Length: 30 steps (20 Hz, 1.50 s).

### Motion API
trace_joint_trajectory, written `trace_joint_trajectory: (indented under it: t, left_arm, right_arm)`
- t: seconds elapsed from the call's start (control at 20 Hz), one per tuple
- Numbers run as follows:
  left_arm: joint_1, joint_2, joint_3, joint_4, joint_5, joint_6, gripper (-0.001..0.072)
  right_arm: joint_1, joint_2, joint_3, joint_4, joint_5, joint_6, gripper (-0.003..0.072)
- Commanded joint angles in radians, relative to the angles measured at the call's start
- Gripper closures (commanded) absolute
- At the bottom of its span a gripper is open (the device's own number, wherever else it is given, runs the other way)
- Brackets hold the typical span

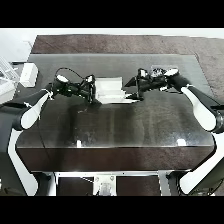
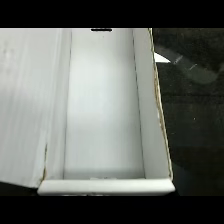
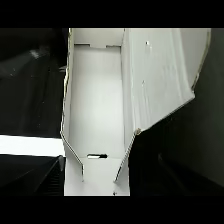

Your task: Fold the box and place the chain.

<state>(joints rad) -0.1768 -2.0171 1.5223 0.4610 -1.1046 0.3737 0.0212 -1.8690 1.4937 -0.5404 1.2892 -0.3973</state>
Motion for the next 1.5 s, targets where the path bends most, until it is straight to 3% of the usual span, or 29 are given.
trace_joint_trajectory:
  t: [0.0,0.05,0.1,0.25,0.55,0.8,1.2,1.45]
  left_arm:
    - [0.001,0.000,0.000,0.002,-0.004,0.001,0.0177]
    - [0.001,0.000,0.000,0.002,-0.004,0.001,0.0177]
    - [0.001,0.000,0.000,0.002,-0.004,0.001,0.0177]
    - [0.001,0.000,0.000,0.002,-0.006,0.001,0.0177]
    - [0.001,0.000,0.000,0.002,-0.006,0.001,0.0177]
    - [0.001,0.000,0.000,0.002,-0.008,-0.010,0.0177]
    - [0.001,0.000,0.000,0.002,-0.033,-0.010,0.0177]
    - [0.001,0.000,0.000,0.002,-0.032,-0.010,0.0177]
  right_arm:
    - [-0.026,0.076,0.000,-0.071,0.080,0.054,0.0417]
    - [-0.023,0.090,0.000,-0.063,0.109,0.054,0.0592]
    - [-0.014,0.096,0.001,-0.044,0.138,0.058,0.0678]
    - [0.042,0.093,-0.001,0.006,0.133,0.066,0.0679]
    - [0.150,0.078,-0.001,0.009,-0.182,0.086,0.0680]
    - [0.143,0.051,0.005,0.008,-0.296,0.086,0.0682]
    - [0.131,-0.036,0.098,0.005,-0.351,0.083,0.0683]
    - [0.132,-0.081,0.097,-0.004,-0.236,0.132,0.0682]
